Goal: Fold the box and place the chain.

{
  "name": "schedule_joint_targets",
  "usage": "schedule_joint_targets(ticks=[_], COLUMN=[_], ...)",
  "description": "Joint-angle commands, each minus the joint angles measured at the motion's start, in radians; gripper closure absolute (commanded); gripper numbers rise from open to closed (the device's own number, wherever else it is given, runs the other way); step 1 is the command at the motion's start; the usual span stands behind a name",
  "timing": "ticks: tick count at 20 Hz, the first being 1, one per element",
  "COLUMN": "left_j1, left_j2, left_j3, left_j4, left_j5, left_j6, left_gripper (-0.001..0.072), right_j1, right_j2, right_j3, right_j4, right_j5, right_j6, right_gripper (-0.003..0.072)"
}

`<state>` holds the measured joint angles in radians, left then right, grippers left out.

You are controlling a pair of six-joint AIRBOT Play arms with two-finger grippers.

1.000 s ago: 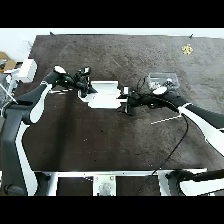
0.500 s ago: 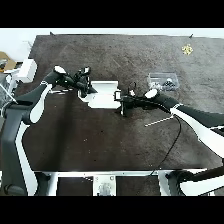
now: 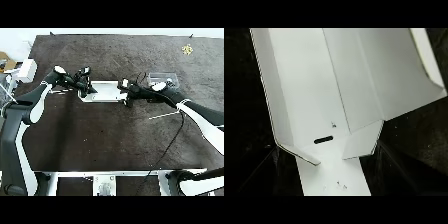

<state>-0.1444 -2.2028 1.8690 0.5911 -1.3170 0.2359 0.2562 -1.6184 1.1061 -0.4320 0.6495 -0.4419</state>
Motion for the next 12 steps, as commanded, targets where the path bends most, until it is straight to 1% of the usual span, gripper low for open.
schedule_joint_targets(ticks=[1,3,6,7,9,12], left_j1=[0.000,0.000,0.000,0.000,0.000,0.000], left_j2=[0.000,0.000,0.000,0.000,0.000,0.000], left_j3=[0.000,0.000,0.000,0.000,0.000,0.000], left_j4=[0.000,0.000,0.000,0.000,0.000,0.000], left_j5=[0.000,0.000,0.000,0.000,0.000,0.000], left_j6=[0.001,0.001,0.001,0.001,0.001,0.001], left_gripper=[0.0698,0.0698,0.0698,0.0698,0.0698,0.0698], right_j1=[-0.019,-0.026,-0.067,-0.079,-0.087,-0.092], right_j2=[-0.019,-0.064,-0.136,-0.150,-0.178,-0.221], right_j3=[0.052,0.100,0.192,0.211,0.246,0.285], right_j4=[0.024,0.025,0.014,0.014,0.002,-0.021], right_j5=[0.060,0.105,0.175,0.195,0.271,0.306], right_j6=[0.002,0.014,0.108,0.108,0.137,0.151], right_gripper=[0.0007,0.0007,0.0006,0.0006,0.0006,0.0005])
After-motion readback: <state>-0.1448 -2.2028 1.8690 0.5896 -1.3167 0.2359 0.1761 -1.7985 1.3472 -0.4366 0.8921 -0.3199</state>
